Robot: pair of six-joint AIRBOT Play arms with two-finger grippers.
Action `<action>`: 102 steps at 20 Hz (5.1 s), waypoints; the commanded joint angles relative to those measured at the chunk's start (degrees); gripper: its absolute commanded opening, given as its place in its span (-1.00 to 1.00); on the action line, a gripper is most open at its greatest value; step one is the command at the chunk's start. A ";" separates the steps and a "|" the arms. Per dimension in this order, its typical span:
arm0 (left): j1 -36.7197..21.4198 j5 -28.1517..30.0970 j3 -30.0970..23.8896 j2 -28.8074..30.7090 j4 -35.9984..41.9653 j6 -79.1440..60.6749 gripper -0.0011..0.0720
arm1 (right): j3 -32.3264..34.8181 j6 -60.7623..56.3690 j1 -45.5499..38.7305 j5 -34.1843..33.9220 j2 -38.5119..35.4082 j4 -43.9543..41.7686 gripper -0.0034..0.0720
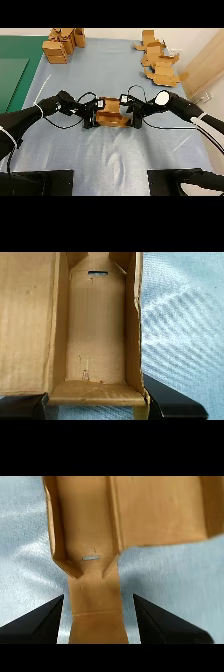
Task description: Fold the box.
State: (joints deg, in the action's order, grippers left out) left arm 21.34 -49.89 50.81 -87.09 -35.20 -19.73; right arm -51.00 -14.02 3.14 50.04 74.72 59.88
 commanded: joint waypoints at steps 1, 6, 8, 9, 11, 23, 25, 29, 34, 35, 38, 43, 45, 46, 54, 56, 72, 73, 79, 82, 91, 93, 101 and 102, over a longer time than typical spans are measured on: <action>-0.02 0.00 0.00 -0.02 0.02 0.22 -0.69 | 0.02 1.90 2.67 -4.33 1.42 -0.28 0.85; -0.02 0.00 0.00 -0.02 0.02 0.20 -0.69 | 0.02 1.95 2.69 -6.19 1.49 -2.08 0.74; -0.02 0.00 0.00 -0.02 0.02 0.20 -0.69 | 0.02 2.05 2.69 -6.16 1.49 -2.97 0.49; -0.02 0.00 0.00 -0.02 0.02 0.22 -0.68 | 0.02 2.08 2.69 -6.19 1.49 -3.39 0.49; -0.02 0.00 0.00 -0.02 0.02 0.22 -0.69 | 0.02 2.08 2.69 -6.16 1.57 -4.24 0.49; -0.02 -0.02 0.00 -0.02 0.04 0.22 -0.69 | 0.02 2.08 5.53 -4.61 3.10 -5.25 -0.34; -0.02 -0.02 0.00 -0.02 0.02 0.22 -0.69 | 0.02 2.08 5.81 -4.83 3.43 -5.20 -0.48; -0.02 -0.04 0.00 -0.02 0.04 0.26 -0.69 | 0.02 2.03 5.79 -5.07 3.50 -5.20 -0.64; -0.02 -0.02 0.00 -0.02 0.02 0.26 -0.69 | 0.00 -4.74 5.79 -3.76 1.97 -0.61 -0.89; -0.02 -0.02 0.00 -0.02 0.02 0.26 -0.69 | 0.00 -8.17 5.79 -2.93 0.70 2.10 -0.89; -0.02 -0.07 0.00 -0.02 0.02 0.28 -0.69 | 0.00 -13.66 5.77 1.73 -4.37 8.92 -0.89; -0.02 -0.04 0.00 -0.02 0.02 0.28 -0.69 | 0.13 -22.45 4.24 2.99 -14.23 8.57 -0.90; -0.02 -0.04 0.00 -0.02 0.04 0.28 -0.69 | 1.70 -32.24 -1.16 3.28 -16.04 6.14 -0.90; -0.02 -0.07 0.00 -0.02 0.04 0.28 -0.68 | 3.19 -36.33 -5.35 3.91 -16.26 3.23 -0.90; -0.02 -0.09 0.00 -0.02 0.04 0.31 -0.69 | 12.94 -46.14 -25.83 9.94 -6.12 -20.39 -0.90; -0.02 -0.11 0.00 -0.02 0.04 0.31 -0.69 | 12.94 -42.69 -25.18 9.99 -1.57 -27.32 -0.90; -0.02 -0.11 0.00 -0.02 0.04 0.28 -0.69 | 12.74 -39.98 -20.87 5.35 6.05 -35.36 -0.90; -0.02 -0.11 0.00 -0.02 0.07 0.31 -0.69 | 12.72 -39.98 -20.15 5.33 6.05 -35.34 -0.90; -0.02 -0.26 0.00 -0.02 0.07 0.33 -0.69 | 12.04 -40.00 -17.73 4.50 6.05 -36.79 -0.90; -0.02 -0.28 0.00 -0.02 0.07 0.33 -0.68 | 10.29 -39.93 -17.68 7.43 5.97 -37.22 -0.90; -0.02 -1.27 0.00 -0.02 0.07 0.31 -0.68 | 8.74 -35.32 -17.66 12.46 5.88 -42.82 -0.62; -0.02 -1.27 0.00 -0.02 0.07 0.31 -0.69 | 8.72 -34.58 -17.66 12.68 5.88 -43.93 -0.61; -0.02 -1.31 0.00 -0.02 0.07 0.33 -0.69 | 8.70 -33.31 -12.98 12.85 5.92 -45.86 -0.40; -0.02 -1.33 0.00 -0.02 0.07 0.31 -0.69 | 8.70 -33.35 -12.50 12.55 5.92 -46.05 -0.31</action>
State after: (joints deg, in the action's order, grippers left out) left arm 21.32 -51.11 50.81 -87.13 -35.11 -19.40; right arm -42.24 -47.55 -11.03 63.33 80.62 14.55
